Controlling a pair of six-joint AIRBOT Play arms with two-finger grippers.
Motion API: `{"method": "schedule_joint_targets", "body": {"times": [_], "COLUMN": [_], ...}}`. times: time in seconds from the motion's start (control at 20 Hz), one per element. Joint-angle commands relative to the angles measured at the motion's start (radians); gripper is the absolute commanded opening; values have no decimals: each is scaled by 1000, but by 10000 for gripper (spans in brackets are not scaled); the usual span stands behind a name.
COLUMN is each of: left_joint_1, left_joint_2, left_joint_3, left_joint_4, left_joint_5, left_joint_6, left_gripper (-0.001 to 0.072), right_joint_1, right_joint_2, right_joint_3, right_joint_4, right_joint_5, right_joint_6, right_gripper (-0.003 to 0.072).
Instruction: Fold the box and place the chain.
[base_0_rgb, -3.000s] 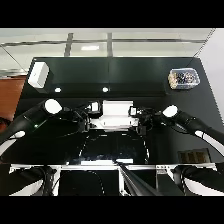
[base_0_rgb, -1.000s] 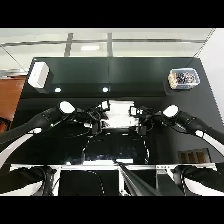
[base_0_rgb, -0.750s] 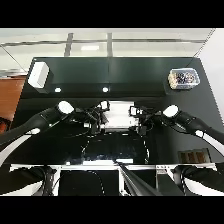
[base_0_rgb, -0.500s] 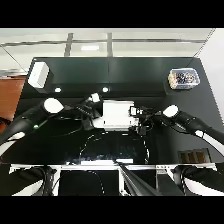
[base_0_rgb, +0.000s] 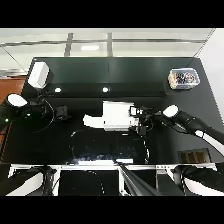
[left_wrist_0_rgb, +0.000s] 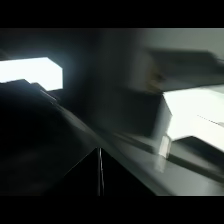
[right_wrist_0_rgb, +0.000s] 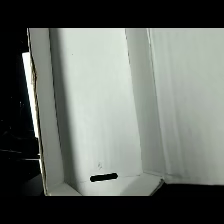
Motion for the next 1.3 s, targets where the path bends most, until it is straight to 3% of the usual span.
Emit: {"method": "schedule_joint_targets", "body": {"times": [0.0, 0.2, 0.3, 0.45, 0.6, 0.8, 0.85, 0.9, 0.95, 1.1, 1.25], "left_joint_1": [87, -75, -160, -230, -237, -237, -237, -237, -237, -244, -283], "left_joint_2": [-152, -240, -273, -327, -354, -351, -351, -351, -351, -351, -351], "left_joint_3": [-18, -7, 19, 60, 101, 175, 195, 211, 226, 241, 244], "left_joint_4": [-286, -312, -275, -278, -321, -322, -321, -321, -321, -318, -289], "left_joint_5": [-168, 9, 34, -18, -119, -167, -174, -183, -194, -212, -211], "left_joint_6": [74, 84, 84, 94, 204, 222, 222, 221, 220, 205, 176], "left_gripper": [22, 22, 22, 23, 23, 30, 165, 442, 662, 665, 620], "right_joint_1": [1, 1, 2, 3, 4, 3, 4, 3, 3, 3, 4], "right_joint_2": [1, 1, 1, 1, 1, 1, 1, 1, 1, 1, 1], "right_joint_3": [0, 0, 0, 0, 0, 0, 0, 0, 0, 0, 0], "right_joint_4": [0, 0, 0, -1, -2, -1, -2, -2, -2, -1, -2], "right_joint_5": [0, 0, 0, 0, 0, 0, 0, 0, 0, 0, 0], "right_joint_6": [0, 0, 0, 0, 0, 0, 0, 0, 0, 0, 0], "right_gripper": [474, 474, 474, 474, 474, 474, 474, 474, 474, 474, 474]}}
